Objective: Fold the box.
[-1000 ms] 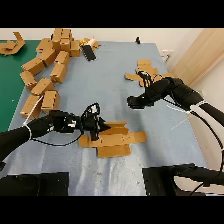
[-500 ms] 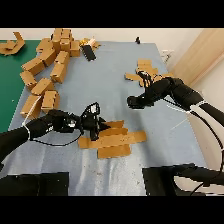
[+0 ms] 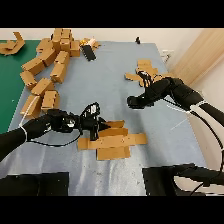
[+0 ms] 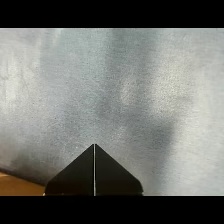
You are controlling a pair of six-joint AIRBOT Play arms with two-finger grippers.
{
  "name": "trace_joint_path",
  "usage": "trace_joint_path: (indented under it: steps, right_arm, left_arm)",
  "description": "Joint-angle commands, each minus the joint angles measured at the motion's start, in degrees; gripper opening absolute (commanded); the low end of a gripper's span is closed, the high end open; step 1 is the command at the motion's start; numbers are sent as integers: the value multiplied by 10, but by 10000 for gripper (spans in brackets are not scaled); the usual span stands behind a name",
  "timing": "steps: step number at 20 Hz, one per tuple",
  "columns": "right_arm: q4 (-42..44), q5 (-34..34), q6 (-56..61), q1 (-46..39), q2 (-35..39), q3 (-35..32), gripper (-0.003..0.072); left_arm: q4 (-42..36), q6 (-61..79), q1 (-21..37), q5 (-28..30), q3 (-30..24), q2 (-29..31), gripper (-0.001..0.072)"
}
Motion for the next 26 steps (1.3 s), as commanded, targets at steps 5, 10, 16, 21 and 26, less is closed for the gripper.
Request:
trace_joint_path:
  steps: [5, 10, 16, 21, 26]
  right_arm:
    - [0, 12, 0, 0, 0, 0, 2]
    - [0, 16, 0, 3, 0, 0, 1]
    - [0, 20, 0, 7, 0, 0, 1]
    - [0, 21, 0, 7, 0, 0, 1]
    - [0, 22, 0, 7, 0, 0, 1]
  left_arm:
    - [-44, 25, -1, 37, 0, 23, 15]
    - [-44, 30, -4, 39, 0, -1, 15]
    - [-44, 29, -4, 29, -2, -10, 15]
    - [-9, 5, -4, 3, -10, -13, 15]
    - [3, -7, -4, -3, -10, -13, 15]
